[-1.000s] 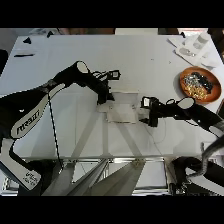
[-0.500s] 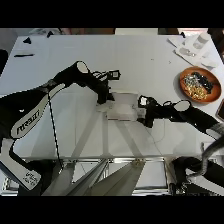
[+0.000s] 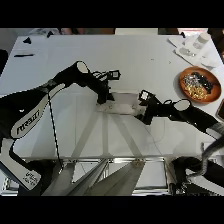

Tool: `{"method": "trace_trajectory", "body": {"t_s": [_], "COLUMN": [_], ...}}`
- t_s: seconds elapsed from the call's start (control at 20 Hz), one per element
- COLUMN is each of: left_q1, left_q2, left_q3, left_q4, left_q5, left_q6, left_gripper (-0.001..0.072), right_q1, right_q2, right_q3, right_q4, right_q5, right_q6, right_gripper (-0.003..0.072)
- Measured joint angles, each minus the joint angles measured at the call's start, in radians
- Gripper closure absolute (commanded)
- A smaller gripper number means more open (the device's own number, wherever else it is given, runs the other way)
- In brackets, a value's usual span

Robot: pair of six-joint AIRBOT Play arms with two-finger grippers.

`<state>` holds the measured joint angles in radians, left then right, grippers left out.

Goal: Fold the box and place the chain.

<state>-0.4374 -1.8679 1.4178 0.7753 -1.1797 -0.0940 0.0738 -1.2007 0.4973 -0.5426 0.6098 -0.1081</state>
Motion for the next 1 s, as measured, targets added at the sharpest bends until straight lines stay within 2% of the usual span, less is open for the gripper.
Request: {"method": "trace_trajectory", "body": {"t_s": [0.45, 1.0], "left_q1": [0.0, 0.0], "left_q2": [0.0, 0.0], "left_q3": [0.0, 0.0], "left_q4": [0.0, 0.0], "left_q5": [0.0, 0.0], "left_q6": [-0.001, 0.0], "left_gripper": [0.0692, 0.0692], "right_q1": [-0.031, -0.05], "right_q2": [-0.016, -0.157], "right_q3": [0.05, 0.166], "right_q4": [-0.002, -0.01], "right_q5": [-0.006, 0.107], "right_q6": [0.002, -0.093], "right_gripper": [0.0001, 0.0001]}}
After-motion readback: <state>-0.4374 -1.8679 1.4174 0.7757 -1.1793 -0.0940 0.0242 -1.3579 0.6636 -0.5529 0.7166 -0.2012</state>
